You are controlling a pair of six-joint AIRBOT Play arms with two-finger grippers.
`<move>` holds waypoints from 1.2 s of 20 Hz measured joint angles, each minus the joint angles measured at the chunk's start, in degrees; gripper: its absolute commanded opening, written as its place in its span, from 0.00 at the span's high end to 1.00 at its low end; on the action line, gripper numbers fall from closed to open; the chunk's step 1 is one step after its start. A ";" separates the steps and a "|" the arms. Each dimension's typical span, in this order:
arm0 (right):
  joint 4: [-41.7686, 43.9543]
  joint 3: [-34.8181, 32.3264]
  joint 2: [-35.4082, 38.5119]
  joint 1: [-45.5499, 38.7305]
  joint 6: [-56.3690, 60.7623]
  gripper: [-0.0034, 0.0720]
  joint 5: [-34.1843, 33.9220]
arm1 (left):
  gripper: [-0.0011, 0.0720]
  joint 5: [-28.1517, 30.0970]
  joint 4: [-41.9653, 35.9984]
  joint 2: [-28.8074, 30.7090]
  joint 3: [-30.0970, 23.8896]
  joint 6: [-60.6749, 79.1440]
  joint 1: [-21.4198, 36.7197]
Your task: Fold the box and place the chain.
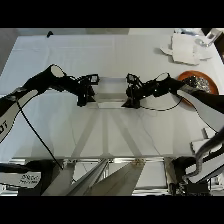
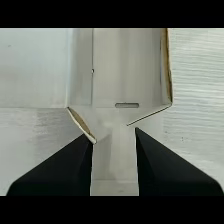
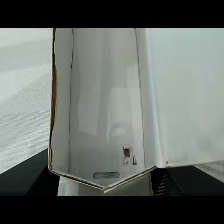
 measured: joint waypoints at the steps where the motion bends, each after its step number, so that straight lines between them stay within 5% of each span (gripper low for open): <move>1: 0.00 0.00 0.00 0.00 0.00 0.38 0.00 | 0.61 -0.02 -0.09 -0.04 0.00 0.00 0.00; 4: 0.00 0.00 0.00 0.00 -0.02 0.38 0.02 | 0.62 -0.33 -0.22 -0.11 0.00 0.90 -0.02; 6: 0.02 0.00 0.00 0.00 0.00 0.38 0.00 | 0.75 -0.24 -0.42 -0.11 0.00 2.23 -0.02; 24: 0.02 0.00 0.00 0.00 0.07 0.38 -0.02 | 0.80 -0.98 -3.61 -0.13 0.00 8.55 -0.83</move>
